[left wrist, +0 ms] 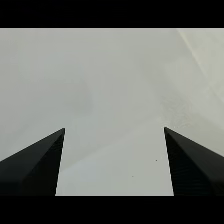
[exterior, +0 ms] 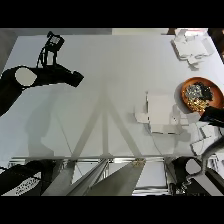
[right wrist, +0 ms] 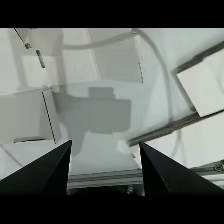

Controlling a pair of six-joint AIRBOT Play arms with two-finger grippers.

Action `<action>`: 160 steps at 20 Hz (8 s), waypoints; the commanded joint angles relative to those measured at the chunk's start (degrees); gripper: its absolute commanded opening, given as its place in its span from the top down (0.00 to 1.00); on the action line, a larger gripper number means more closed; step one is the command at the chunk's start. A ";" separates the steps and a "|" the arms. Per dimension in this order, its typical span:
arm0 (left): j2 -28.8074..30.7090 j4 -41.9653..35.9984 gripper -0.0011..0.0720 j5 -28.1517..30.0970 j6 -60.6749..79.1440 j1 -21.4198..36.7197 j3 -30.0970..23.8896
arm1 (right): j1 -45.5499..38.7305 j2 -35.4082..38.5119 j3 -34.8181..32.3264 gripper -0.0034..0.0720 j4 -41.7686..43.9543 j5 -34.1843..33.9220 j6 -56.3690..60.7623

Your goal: Fold the box and place the chain.

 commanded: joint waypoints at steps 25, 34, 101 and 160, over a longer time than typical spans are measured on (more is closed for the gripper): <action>0.04 -0.02 0.03 0.02 0.00 -0.02 0.04 | -1.86 -13.79 6.75 0.31 10.84 0.66 -15.89; 0.04 -0.02 0.03 0.02 0.00 -0.02 0.04 | -4.79 -12.90 10.40 0.32 -3.04 -0.81 -8.96; 0.04 -0.20 0.03 0.00 0.00 -0.02 0.04 | 36.20 -24.02 12.37 0.58 24.48 -24.70 -17.14; 0.04 -0.20 0.03 0.00 0.00 0.00 0.04 | 41.97 -16.85 24.55 0.94 21.11 -14.78 -16.28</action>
